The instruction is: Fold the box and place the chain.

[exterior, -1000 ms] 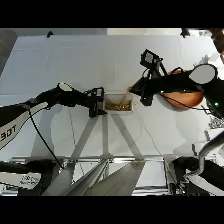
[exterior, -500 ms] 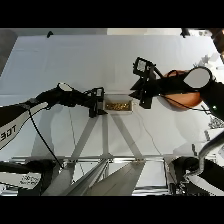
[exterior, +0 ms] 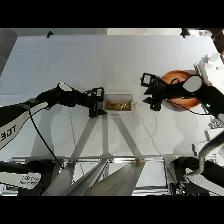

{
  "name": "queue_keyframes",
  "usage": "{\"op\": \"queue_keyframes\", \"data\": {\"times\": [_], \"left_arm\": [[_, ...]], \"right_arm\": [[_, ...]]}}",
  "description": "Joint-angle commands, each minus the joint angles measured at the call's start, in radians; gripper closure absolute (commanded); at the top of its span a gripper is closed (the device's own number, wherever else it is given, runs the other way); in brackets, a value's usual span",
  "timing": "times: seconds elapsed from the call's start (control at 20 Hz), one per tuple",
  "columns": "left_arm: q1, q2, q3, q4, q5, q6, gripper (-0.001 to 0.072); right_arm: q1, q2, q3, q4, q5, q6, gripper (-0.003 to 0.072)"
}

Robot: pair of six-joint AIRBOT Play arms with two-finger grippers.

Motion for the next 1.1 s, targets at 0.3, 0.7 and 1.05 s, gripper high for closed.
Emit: {"op": "queue_keyframes", "data": {"times": [0.3, 0.7, 1.05], "left_arm": [[0.000, 0.000, 0.000, 0.000, 0.000, 0.000, 0.0452], [0.000, 0.000, 0.000, 0.000, 0.000, 0.000, 0.0452], [0.000, 0.000, 0.000, 0.000, 0.000, 0.000, 0.0452]], "right_arm": [[-0.006, -0.259, 0.009, 0.127, -0.123, -0.055, 0.0228], [0.041, -0.291, 0.009, 0.146, -0.251, -0.054, 0.0224], [0.056, -0.311, 0.009, 0.130, -0.160, -0.049, 0.0678]]}}
